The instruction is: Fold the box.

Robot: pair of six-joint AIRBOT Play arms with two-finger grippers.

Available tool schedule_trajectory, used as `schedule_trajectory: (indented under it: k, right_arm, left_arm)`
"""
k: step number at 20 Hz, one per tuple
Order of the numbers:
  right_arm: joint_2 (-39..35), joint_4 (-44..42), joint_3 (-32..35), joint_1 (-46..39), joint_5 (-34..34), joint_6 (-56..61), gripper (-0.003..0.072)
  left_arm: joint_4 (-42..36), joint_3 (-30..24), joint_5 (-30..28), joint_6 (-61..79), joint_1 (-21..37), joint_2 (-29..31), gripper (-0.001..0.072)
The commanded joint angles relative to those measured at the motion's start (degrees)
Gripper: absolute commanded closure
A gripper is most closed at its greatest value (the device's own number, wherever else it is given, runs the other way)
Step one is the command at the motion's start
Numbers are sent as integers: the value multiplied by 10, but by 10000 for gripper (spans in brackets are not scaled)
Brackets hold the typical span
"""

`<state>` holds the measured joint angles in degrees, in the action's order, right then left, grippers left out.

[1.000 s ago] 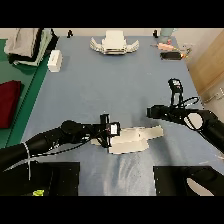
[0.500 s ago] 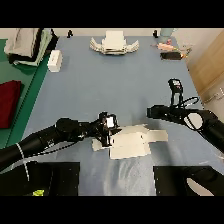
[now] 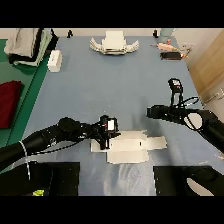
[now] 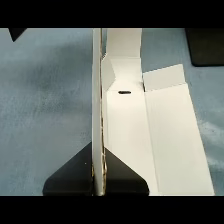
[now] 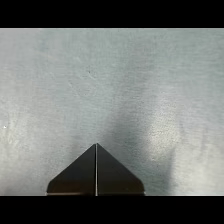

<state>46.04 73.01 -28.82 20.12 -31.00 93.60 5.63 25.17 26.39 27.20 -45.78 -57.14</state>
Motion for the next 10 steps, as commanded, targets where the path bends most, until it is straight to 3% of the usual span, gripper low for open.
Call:
schedule_trajectory:
  k: [1,10]
  right_arm:
    - [-1,-1,0,0,0,0,684]
    - [-30,-4,0,2,0,0,684]
  left_arm:
    - [13,0,14,-10,0,-8,694]
    - [21,-16,49,-28,0,-13,694]
